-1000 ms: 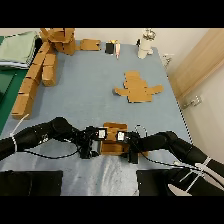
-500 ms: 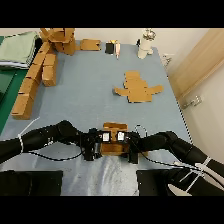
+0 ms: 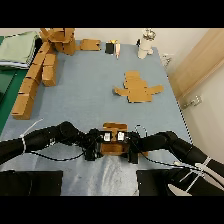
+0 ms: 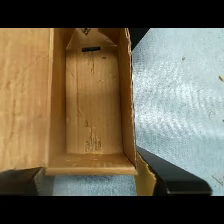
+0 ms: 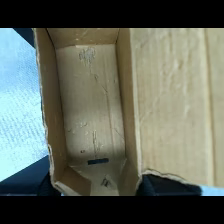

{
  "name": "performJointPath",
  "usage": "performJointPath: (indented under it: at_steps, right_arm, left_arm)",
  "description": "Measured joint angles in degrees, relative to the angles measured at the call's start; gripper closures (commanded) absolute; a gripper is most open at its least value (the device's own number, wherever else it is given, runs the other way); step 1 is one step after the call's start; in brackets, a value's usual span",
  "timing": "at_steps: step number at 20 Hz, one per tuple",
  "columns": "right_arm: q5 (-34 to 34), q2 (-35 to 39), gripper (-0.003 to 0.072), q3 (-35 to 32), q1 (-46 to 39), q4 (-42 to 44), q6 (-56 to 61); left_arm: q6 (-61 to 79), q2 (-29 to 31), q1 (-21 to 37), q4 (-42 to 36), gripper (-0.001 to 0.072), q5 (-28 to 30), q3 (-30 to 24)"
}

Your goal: Fold the box.

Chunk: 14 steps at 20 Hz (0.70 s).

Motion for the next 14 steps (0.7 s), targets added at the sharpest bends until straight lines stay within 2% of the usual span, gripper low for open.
performJointPath:
  at_steps: [14]
  right_arm:
    - [0.0, 0.0, 0.0170, 0.0, 0.0, 0.0, 0.0]
  left_arm:
    - [0.5, 0.0, 0.0, -0.2, 0.0111, 0.0, 0.0]
